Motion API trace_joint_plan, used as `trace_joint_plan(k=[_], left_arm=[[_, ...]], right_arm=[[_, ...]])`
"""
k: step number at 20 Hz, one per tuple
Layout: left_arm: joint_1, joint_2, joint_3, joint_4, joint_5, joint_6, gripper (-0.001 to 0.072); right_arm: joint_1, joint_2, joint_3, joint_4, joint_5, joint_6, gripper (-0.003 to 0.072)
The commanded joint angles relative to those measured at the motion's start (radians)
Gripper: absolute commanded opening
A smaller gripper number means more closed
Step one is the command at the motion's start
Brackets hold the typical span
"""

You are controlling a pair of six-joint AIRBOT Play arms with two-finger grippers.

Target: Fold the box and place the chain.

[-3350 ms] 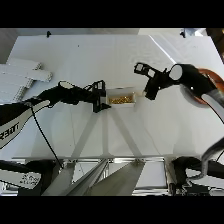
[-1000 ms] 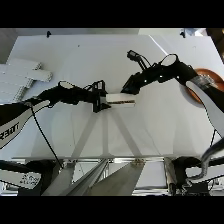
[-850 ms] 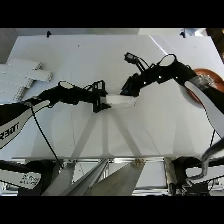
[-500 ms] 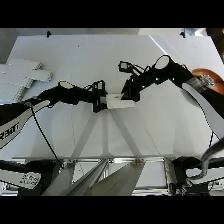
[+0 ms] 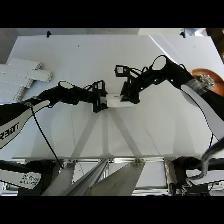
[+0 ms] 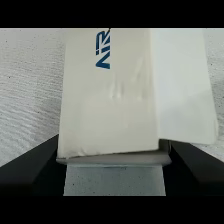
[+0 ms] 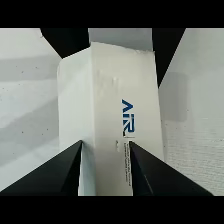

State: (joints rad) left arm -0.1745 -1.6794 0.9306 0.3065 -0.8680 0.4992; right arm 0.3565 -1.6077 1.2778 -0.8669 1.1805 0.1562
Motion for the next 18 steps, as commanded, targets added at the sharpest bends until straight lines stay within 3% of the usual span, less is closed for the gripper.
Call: trace_joint_plan(k=[1,3,18], left_arm=[[-0.001,0.000,0.000,0.000,0.000,0.000,0.0394],[-0.001,0.000,0.000,0.000,0.000,0.000,0.0394],[-0.001,0.000,0.000,0.000,0.000,0.000,0.0394]], right_arm=[[0.002,0.002,0.001,-0.058,-0.040,0.031,0.0291],[0.002,0.002,0.001,-0.099,-0.079,0.084,0.0237],[0.010,0.022,0.001,-0.094,-0.076,0.108,0.0210]])
